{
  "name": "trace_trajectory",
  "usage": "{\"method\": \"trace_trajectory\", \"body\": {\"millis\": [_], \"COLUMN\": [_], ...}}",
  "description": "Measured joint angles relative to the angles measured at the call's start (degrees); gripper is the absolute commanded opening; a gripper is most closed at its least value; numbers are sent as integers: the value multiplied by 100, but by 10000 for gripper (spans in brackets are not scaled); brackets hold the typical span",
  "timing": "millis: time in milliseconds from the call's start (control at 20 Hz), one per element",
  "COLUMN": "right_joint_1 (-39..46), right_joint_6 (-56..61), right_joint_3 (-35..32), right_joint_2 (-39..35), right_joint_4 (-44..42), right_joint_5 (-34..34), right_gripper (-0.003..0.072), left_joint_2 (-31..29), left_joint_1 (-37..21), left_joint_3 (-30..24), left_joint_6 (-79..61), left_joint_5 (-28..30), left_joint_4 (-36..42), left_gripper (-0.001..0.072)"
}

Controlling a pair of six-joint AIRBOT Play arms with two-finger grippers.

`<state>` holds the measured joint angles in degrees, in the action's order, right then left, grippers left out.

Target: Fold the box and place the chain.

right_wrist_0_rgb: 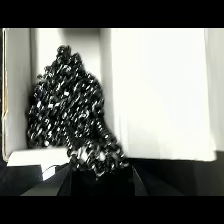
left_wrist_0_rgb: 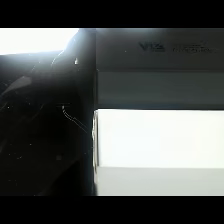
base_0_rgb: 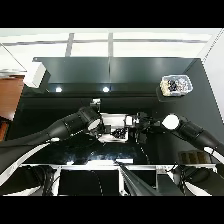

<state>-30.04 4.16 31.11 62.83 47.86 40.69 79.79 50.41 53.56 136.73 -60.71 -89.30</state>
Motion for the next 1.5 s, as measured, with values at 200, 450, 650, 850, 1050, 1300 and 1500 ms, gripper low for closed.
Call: {"method": "trace_trajectory", "body": {"millis": [200, 450, 650, 850, 1050, 1300, 1500], "right_joint_1": [-7, -7, -7, -7, -7, -7, -7], "right_joint_6": [-17, -35, -37, -35, -31, 568, 1226], "right_joint_3": [2, 2, 0, 0, 0, 2, 2], "right_joint_2": [15, 63, 83, 87, 87, 11, -374], "right_joint_4": [-138, -214, -214, -212, -208, 234, 553], "right_joint_5": [-4, -4, -4, -9, -7, 15, 76], "right_gripper": [329, 308, 30, 33, 33, 33, 32], "left_joint_2": [0, 0, 0, 0, 0, 0, 0], "left_joint_1": [0, 0, 0, 0, 0, 0, 0], "left_joint_3": [0, 0, 0, 0, 0, 0, 0], "left_joint_6": [-2, 0, -2, -2, -2, 0, 0], "left_joint_5": [0, -2, -2, -15, -9, 7, 4], "left_joint_4": [0, 0, 0, 0, 0, 0, 0], "left_gripper": [31, 31, 31, 31, 30, 31, 31]}}
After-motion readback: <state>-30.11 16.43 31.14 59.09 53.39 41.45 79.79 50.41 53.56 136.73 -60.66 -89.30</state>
